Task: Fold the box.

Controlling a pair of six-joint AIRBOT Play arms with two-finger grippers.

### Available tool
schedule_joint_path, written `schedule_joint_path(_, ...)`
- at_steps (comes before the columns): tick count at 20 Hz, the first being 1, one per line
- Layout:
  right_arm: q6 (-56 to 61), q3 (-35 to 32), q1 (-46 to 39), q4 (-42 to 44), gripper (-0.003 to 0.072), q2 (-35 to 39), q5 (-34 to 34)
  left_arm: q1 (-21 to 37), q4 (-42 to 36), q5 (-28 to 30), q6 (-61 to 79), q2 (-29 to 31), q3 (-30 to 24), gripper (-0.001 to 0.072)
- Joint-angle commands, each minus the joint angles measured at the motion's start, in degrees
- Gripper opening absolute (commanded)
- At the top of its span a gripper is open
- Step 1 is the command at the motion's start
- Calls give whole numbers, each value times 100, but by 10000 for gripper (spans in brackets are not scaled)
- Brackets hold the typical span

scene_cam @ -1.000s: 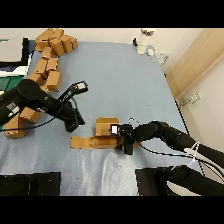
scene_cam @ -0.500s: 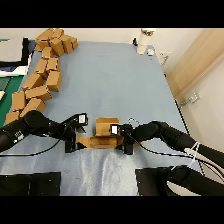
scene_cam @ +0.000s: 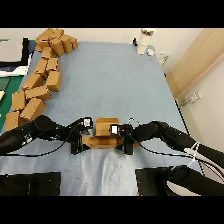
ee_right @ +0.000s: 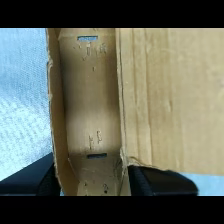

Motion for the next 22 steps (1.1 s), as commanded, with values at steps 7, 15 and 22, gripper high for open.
schedule_joint_path(7,2,4,-2,2,511,0,0,-24,-203,81,203,-203,17,559)
schedule_joint_path(15,2,4,-2,2,510,0,0,-164,-284,81,219,-367,157,374)
schedule_joint_path(22,2,4,-2,2,510,0,0,-166,-396,81,330,-367,160,230)
